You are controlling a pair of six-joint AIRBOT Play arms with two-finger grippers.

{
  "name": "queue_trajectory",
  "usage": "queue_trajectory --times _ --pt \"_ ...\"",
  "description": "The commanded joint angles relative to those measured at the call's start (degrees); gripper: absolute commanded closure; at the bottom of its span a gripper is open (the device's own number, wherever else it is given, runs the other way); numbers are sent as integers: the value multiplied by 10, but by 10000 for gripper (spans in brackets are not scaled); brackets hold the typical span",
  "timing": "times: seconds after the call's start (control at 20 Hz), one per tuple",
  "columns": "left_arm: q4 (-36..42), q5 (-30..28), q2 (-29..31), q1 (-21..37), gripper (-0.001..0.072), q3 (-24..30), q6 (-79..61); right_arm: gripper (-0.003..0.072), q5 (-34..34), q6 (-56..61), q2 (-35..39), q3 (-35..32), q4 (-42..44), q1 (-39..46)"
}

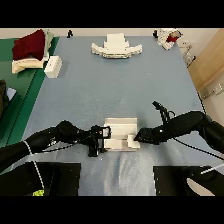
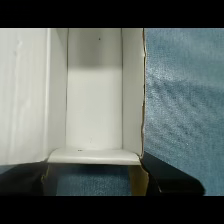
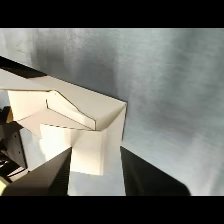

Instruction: Fold the box.

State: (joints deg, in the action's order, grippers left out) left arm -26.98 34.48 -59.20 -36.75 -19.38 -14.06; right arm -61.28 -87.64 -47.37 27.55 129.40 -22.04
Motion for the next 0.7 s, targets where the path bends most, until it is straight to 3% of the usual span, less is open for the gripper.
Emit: queue_trajectory --times 0.0,0.1,0.35,0.65 --pt "0 0 0 0 192 0 0 227 56 33 -26 1 -12 -49" --pt "0 0 0 0 192 0 0 230 76 64 -49 8 -31 -81" --pt "0 0 0 0 192 0 0 231 73 278 -100 88 -245 -195" --pt "0 0 0 0 192 0 0 232 -61 462 -200 197 -397 -311"
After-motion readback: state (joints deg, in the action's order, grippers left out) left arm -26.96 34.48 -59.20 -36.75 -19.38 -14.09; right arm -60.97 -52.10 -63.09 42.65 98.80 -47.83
